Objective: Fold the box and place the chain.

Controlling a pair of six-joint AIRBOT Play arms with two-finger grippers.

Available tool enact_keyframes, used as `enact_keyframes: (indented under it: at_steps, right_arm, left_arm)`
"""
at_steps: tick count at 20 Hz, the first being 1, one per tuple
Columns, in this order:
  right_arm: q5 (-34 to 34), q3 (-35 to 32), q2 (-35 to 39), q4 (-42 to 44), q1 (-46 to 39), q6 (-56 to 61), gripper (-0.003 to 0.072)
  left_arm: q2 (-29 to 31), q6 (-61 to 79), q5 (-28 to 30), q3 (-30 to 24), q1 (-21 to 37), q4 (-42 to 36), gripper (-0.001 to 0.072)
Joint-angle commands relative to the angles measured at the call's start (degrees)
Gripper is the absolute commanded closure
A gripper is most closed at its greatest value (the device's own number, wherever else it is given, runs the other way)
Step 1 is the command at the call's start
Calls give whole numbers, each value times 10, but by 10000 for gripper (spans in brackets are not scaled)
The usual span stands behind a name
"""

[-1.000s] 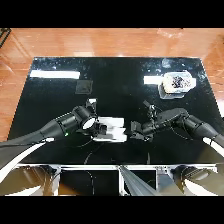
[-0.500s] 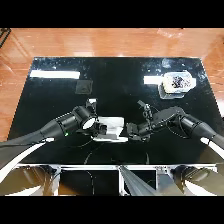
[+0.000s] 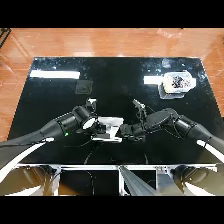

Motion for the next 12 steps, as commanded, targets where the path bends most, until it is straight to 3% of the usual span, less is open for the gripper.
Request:
enact_keyframes:
  at_steps: [1, 10, 12]
  right_arm:
    - [30, 3, 0, -36, 15, 45, 223]
    - [56, 7, 0, -104, 28, 113, 224]
    - [59, 23, 0, -160, 42, 153, 224]
  left_arm:
    - [0, 0, 3, 0, 0, -2, 687]
    - [0, 0, 3, 0, 0, -2, 687]
    - [0, 0, 3, 0, 0, -2, 687]
